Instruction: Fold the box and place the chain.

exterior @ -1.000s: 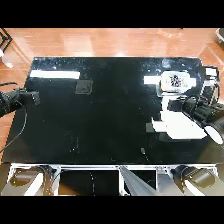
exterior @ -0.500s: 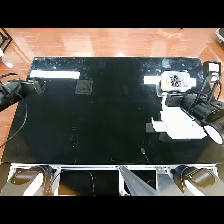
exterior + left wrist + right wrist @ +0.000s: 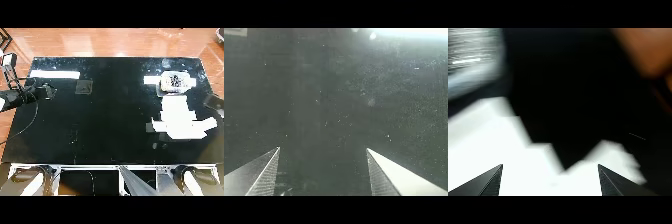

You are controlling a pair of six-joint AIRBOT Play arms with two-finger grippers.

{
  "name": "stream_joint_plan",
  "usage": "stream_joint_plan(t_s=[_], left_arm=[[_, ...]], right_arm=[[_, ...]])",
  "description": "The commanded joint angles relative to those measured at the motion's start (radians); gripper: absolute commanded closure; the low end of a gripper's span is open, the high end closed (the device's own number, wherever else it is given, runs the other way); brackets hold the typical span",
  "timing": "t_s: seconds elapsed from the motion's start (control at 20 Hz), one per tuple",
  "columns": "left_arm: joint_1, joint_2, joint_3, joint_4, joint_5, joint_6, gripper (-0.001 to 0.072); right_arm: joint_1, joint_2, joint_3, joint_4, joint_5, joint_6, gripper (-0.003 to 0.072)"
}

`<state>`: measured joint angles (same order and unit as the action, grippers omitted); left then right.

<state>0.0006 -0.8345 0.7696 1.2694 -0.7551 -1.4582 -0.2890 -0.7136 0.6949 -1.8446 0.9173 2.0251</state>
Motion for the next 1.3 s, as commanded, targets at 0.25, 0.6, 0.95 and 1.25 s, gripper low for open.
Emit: stream_joint_plan(t_s=[0.25, 0.6, 0.95, 1.25], left_arm=[[-0.001, -0.01, 0.0, -0.079, 0.026, 0.084, 0.0074], [0.0, -0.044, 0.0, -0.129, 0.027, 0.078, 0.0074], [0.002, -0.051, 0.0, -0.13, 0.068, 0.093, 0.0074], [0.002, -0.051, 0.0, -0.13, 0.081, 0.093, 0.0075]], right_arm=[[-0.73, -0.297, 0.164, 0.425, 0.195, -0.549, -0.002], [-0.758, -0.673, 0.343, 0.778, 0.56, -1.017, -0.0019], [-0.685, -0.925, 0.512, 0.737, 0.644, -1.061, -0.0018], [-0.635, -1.018, 0.576, 0.715, 0.729, -1.048, -0.0012]])
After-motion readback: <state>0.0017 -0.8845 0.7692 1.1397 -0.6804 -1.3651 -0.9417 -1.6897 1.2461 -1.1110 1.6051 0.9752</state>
